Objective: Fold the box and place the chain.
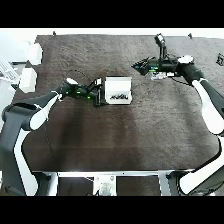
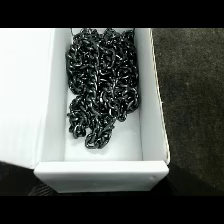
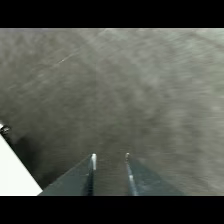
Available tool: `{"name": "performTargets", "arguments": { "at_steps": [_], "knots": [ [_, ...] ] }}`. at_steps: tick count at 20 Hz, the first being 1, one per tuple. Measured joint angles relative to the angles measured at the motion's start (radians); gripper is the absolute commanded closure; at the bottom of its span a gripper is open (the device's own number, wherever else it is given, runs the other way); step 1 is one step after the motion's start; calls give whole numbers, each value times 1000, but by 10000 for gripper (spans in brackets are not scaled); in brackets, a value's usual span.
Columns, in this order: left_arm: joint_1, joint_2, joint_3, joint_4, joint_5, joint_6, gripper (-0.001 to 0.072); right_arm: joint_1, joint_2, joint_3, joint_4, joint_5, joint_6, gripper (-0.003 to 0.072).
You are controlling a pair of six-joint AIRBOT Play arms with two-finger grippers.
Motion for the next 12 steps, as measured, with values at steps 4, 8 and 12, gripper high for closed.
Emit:
{"name": "performTargets", "arguments": {
  "at_steps": [4, 8, 12],
  "knots": [
    [1, 0, 0, 0, 0, 0, 182, 46, -52, 20, -32, 62, 10, 477],
    [1, 0, 0, 0, 0, 0, 182, 80, -70, 33, -100, 135, 16, 474],
    [1, 0, 0, 0, 0, 0, 182, 90, -74, 67, -134, 284, 16, 474]
  ]
}}
